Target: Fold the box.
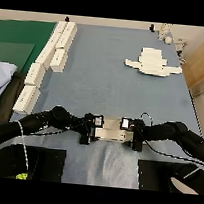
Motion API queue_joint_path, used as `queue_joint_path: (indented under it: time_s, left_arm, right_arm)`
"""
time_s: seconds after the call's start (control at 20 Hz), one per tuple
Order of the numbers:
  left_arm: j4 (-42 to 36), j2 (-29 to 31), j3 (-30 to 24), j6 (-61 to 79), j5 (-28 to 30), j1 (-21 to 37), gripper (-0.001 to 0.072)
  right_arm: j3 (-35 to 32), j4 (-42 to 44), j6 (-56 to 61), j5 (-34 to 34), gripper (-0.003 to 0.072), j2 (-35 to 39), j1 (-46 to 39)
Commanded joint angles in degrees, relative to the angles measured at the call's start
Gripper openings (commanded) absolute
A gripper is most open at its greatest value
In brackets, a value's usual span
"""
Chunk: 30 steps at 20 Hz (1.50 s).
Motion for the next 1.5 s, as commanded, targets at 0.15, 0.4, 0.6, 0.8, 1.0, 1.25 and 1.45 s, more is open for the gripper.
queue_joint_path:
  time_s: [0.15,0.4,0.6,0.8,1.0,1.25,1.45]
  left_arm:
    - [-0.07,0.0,0.0,-0.04,0.28,0.02,0.0474]
    - [-0.07,0.0,0.0,-0.04,0.28,0.02,0.0474]
    - [-0.07,0.0,0.0,-0.04,0.26,0.02,0.0474]
    - [-0.07,0.0,0.0,-0.04,0.26,0.02,0.0474]
    - [-0.07,0.0,0.0,-0.04,0.22,0.02,0.0474]
    - [-0.07,0.0,0.0,-0.04,0.22,0.02,0.0474]
    - [-0.07,0.0,0.0,-0.02,0.24,0.02,0.0474]
  right_arm:
    - [5.05,-17.97,30.71,-19.85,0.071,8.68,0.0]
    - [8.5,-6.91,61.07,-28.35,0.0654,15.72,0.02]
    - [8.41,14.64,70.27,-0.46,0.0313,14.4,2.27]
    - [8.46,12.87,71.69,19.23,0.0142,7.19,3.45]
    - [8.46,12.94,71.69,21.09,0.0142,-4.52,3.65]
    - [8.46,12.94,71.67,18.56,0.0141,-11.17,4.0]
    - [8.46,12.9,71.63,18.56,0.0142,-11.15,4.04]
